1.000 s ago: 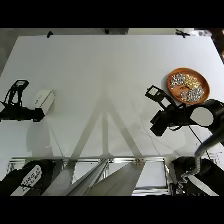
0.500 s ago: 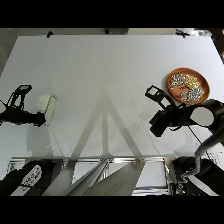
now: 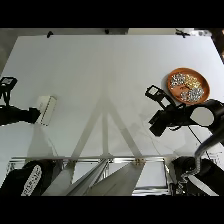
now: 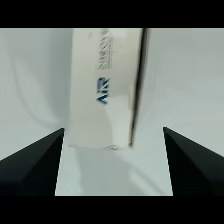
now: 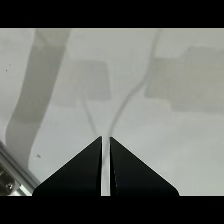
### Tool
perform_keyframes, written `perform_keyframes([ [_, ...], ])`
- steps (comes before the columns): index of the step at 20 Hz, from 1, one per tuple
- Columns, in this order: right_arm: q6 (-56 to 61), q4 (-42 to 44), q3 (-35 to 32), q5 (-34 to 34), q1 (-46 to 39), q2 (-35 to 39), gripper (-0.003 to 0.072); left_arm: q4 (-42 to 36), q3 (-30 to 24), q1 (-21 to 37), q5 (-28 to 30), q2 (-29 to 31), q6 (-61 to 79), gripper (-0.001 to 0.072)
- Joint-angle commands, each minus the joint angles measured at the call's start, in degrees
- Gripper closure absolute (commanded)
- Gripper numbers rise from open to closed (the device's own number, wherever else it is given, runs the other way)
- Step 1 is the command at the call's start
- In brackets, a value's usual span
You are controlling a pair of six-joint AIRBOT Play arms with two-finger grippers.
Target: Fold the box and place the chain.
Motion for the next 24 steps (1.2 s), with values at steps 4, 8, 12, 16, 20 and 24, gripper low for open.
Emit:
perform_keyframes([
  [4,0.0,0.0,0.0,0.0,0.0,0.0,0.0630,-5.5,0.0,-12.4,-5.1,4.1,-0.2,0.0021],
  [8,0.0,0.0,0.0,0.0,0.0,0.0,0.0630,-11.1,0.0,-21.5,-5.0,2.2,-0.3,0.0026],
  [12,0.0,0.0,0.0,0.0,0.0,0.0,0.0630,-11.1,0.0,-26.6,-2.0,-2.6,-0.3,0.0188],
  [16,0.0,0.0,0.0,0.0,0.0,0.0,0.0630,-12.7,0.0,-27.7,-0.5,-9.5,-0.4,0.0180],
  [20,0.0,0.0,0.0,0.0,0.0,0.0,0.0630,-12.9,0.0,-27.7,-0.1,-14.0,-0.3,0.0180],
  [24,0.0,0.0,0.0,0.0,0.0,0.0,0.0630,-13.0,0.0,-27.7,0.6,-14.6,-0.3,0.0180],
])
